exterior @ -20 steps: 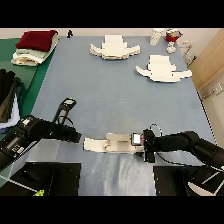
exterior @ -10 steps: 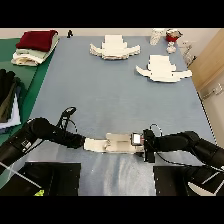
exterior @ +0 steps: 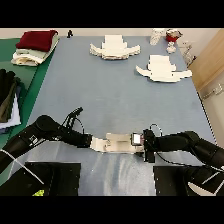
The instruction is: Fold the box.
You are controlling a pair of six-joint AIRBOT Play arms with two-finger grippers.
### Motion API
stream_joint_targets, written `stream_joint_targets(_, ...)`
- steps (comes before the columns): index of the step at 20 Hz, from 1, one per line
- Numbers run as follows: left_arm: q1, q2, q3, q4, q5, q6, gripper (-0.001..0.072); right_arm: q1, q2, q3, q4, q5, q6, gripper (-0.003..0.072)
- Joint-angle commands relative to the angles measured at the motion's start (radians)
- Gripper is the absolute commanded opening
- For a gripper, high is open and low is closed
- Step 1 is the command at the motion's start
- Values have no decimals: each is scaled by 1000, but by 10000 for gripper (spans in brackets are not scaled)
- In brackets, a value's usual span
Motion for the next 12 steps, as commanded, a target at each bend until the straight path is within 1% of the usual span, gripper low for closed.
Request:
stream_joint_targets(1,1,-6,0,-129,-29,76,15,1,1,0,0,0,1,455)
stream_joint_targets(4,1,-6,0,-192,-54,109,14,1,1,0,0,0,1,455)
stream_joint_targets(9,2,-6,0,-194,-58,110,20,1,1,0,0,0,0,455)
stream_joint_targets(11,2,-6,0,-195,-57,110,445,1,1,0,0,0,1,456)
stream_joint_targets(12,2,-6,0,-195,-56,110,454,1,1,0,0,0,0,455)
